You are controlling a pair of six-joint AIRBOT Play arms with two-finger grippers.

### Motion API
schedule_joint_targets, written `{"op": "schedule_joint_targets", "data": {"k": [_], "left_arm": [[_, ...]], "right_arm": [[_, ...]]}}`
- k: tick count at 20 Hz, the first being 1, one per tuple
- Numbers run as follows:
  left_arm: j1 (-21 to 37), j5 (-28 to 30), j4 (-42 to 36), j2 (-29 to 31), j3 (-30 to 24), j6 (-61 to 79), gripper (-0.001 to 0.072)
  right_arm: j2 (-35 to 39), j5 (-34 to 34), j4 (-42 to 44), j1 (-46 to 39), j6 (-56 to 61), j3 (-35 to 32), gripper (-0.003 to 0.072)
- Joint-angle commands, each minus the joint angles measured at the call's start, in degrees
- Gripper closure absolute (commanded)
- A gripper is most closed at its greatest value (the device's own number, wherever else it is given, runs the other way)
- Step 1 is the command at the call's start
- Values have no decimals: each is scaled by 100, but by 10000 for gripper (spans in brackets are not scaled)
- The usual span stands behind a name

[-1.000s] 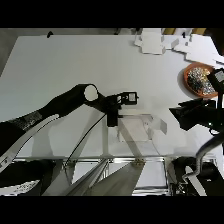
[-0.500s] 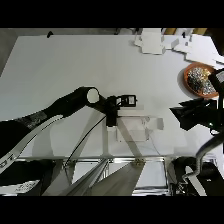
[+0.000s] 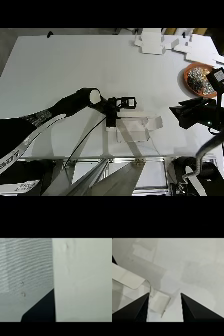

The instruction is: Fold the box and place the chain.

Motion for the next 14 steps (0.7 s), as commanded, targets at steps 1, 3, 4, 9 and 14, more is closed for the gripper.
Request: {"op": "schedule_joint_targets", "data": {"k": [1,3,4,9,14], "left_arm": [[-4,-22,48,-20,-4,20,704],[-4,-22,48,-20,-4,22,704],[-4,-22,48,-20,-4,22,704],[52,-369,407,-15,354,278,707],[74,-511,472,-127,479,275,705]], "right_arm": [[-2,-2,0,4,0,-2,245],[-2,-2,0,4,0,-2,246],[-2,-2,0,4,0,-2,246],[-2,-2,0,4,0,-4,246],[-2,0,0,4,2,-4,246]]}}
